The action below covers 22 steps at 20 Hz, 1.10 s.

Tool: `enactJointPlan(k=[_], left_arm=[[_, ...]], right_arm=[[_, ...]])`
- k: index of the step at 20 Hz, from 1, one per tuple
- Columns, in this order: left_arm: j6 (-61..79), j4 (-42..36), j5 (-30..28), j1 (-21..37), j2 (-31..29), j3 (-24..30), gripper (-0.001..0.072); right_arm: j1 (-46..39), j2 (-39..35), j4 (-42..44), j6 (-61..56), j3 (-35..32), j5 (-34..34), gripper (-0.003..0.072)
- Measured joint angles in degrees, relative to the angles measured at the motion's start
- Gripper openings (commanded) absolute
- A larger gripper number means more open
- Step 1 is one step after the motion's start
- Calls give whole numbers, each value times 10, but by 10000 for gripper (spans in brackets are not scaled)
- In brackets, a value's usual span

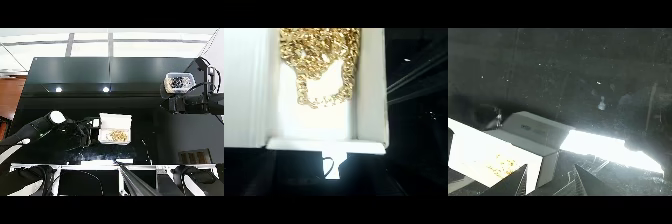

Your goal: Fold the box and place the chain.

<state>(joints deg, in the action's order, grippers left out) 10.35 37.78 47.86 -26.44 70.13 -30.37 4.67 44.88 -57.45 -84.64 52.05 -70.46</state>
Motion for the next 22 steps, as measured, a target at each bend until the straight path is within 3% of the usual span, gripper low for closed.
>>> enactJointPlan(k=[14, 16, 18, 19, 20, 22], left_arm=[[-1, -34, 6, -5, 15, -5, 698], [-1, -37, 5, -10, 19, -5, 655], [-1, -39, 4, -13, 20, -5, 421], [0, -39, 3, -14, 20, -5, 344], [0, -37, 3, -15, 21, -5, 343], [0, -33, 3, -16, 21, -5, 343]], right_arm=[[0, 0, 0, 0, 0, 2, 354], [0, 0, 0, 0, 0, 2, 354], [0, 0, -2, 0, 0, 2, 359], [0, 0, -7, 0, 0, 3, 622], [1, 0, -17, 0, 0, 5, 720], [6, 6, -38, -1, -3, 11, 720]])
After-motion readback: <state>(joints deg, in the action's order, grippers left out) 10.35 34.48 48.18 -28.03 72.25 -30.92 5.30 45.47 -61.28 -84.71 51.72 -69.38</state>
